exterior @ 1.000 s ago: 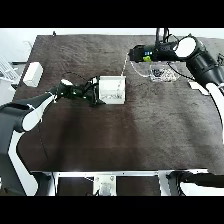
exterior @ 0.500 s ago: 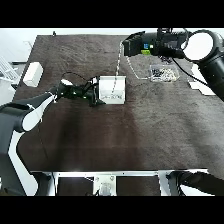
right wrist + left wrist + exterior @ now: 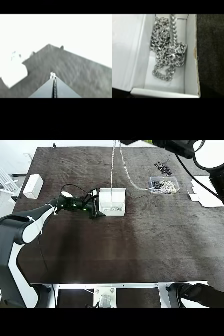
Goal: Fold the box and place the chain.
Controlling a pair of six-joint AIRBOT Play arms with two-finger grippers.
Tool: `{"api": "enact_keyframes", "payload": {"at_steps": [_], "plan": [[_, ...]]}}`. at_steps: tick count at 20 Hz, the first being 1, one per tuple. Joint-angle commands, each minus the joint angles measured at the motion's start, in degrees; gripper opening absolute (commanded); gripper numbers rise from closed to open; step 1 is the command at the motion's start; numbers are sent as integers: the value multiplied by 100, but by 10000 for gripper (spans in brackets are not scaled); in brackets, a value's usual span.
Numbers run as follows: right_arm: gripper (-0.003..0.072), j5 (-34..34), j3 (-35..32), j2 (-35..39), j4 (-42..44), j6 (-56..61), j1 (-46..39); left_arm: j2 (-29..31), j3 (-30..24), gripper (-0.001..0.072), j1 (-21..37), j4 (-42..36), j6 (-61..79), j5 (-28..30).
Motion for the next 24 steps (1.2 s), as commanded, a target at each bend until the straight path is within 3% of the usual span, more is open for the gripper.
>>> {"api": "enact_keyframes", "payload": {"at_steps": [1,9,14,24], "plan": [[11,-664,162,7,-2,-179,190,2,2,334,0,2,2,2],[11,-629,151,-188,0,-245,260,2,2,334,0,0,2,0],[11,-1390,192,-256,2,-245,271,2,2,334,0,0,2,2],[11,-2057,1215,-662,0,-479,330,2,2,334,0,0,2,2]]}}
